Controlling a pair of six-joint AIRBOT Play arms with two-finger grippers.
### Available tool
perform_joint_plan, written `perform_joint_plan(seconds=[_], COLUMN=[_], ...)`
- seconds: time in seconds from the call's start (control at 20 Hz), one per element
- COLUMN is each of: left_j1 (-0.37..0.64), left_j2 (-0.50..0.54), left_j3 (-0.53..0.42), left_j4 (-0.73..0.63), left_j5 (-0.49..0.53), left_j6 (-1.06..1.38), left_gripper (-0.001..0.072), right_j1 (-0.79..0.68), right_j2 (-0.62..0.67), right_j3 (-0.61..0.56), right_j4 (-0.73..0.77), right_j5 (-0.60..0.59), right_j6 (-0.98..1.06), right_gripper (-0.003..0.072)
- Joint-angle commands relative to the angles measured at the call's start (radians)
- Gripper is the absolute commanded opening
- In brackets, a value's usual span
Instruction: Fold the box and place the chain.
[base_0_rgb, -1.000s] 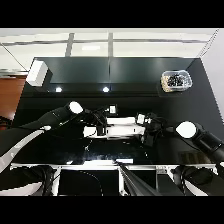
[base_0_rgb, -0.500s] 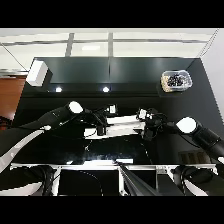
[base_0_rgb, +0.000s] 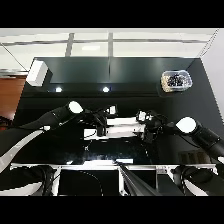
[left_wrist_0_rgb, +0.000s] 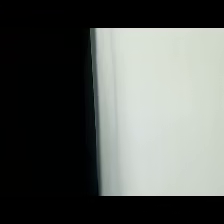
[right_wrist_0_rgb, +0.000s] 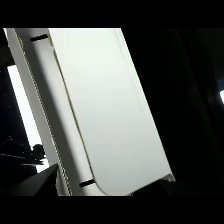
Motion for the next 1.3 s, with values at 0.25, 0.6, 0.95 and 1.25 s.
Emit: perform_joint_plan(seconds=[0.25, 0.6, 0.95, 1.25], left_j1=[-0.007, -0.007, -0.007, -0.007], left_j2=[0.006, 0.006, 0.006, 0.006], left_j3=[0.0, 0.0, 0.0, 0.0], left_j4=[0.008, 0.008, 0.008, 0.008], left_j5=[-0.037, -0.035, -0.035, -0.035], left_j6=[0.014, 0.014, 0.014, 0.014], left_gripper=[0.0023, 0.0024, 0.0024, 0.0023], right_j1=[0.011, 0.04, 0.039, 0.039], right_j2=[-0.015, -0.029, -0.094, -0.11], right_j3=[-0.018, -0.08, -0.079, -0.08], right_j4=[0.08, 0.106, 0.107, 0.104], right_j5=[0.085, 0.065, 0.045, 0.041], right_j6=[-0.068, -0.209, -0.247, -0.24], right_gripper=[0.0636, 0.0636, 0.0636, 0.0636])
